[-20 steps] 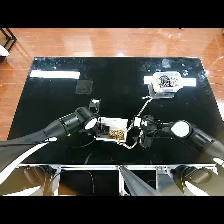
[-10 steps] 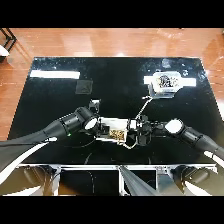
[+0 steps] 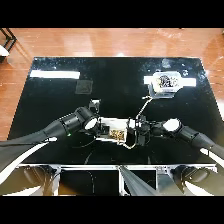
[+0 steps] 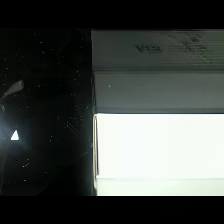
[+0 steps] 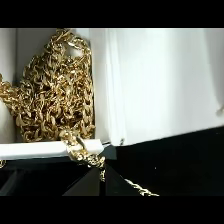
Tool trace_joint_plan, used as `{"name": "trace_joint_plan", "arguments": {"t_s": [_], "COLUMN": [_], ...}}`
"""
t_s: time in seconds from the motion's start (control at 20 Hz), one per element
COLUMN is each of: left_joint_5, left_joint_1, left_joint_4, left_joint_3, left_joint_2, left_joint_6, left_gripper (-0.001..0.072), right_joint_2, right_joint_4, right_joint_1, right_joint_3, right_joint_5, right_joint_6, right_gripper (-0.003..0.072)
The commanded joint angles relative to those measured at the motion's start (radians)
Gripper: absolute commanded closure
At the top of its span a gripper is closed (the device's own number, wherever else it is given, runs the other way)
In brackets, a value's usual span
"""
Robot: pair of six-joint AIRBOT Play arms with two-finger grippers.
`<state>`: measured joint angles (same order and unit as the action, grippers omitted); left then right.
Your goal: Fold the box and place the chain.
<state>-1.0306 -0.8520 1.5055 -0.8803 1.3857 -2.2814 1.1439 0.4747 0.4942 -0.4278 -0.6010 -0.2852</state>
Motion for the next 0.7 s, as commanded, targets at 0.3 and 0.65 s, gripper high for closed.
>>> {"name": "trace_joint_plan", "arguments": {"t_s": [0.3,0.65], "left_joint_5": [0.000,0.000], "left_joint_1": [-0.001,0.000], "left_joint_4": [0.000,0.000], "left_joint_3": [0.001,0.001], "left_joint_2": [0.000,0.000], "left_joint_6": [0.000,0.000], "left_gripper": [0.0684,0.0685], "right_joint_2": [-0.181,-0.537], "right_joint_4": [0.002,0.139], "right_joint_1": [-0.081,-0.153], "right_joint_3": [-0.046,-0.109], "right_joint_5": [-0.050,-0.227], "right_joint_6": [0.332,0.751], "right_gripper": [0.0667,0.0668]}}
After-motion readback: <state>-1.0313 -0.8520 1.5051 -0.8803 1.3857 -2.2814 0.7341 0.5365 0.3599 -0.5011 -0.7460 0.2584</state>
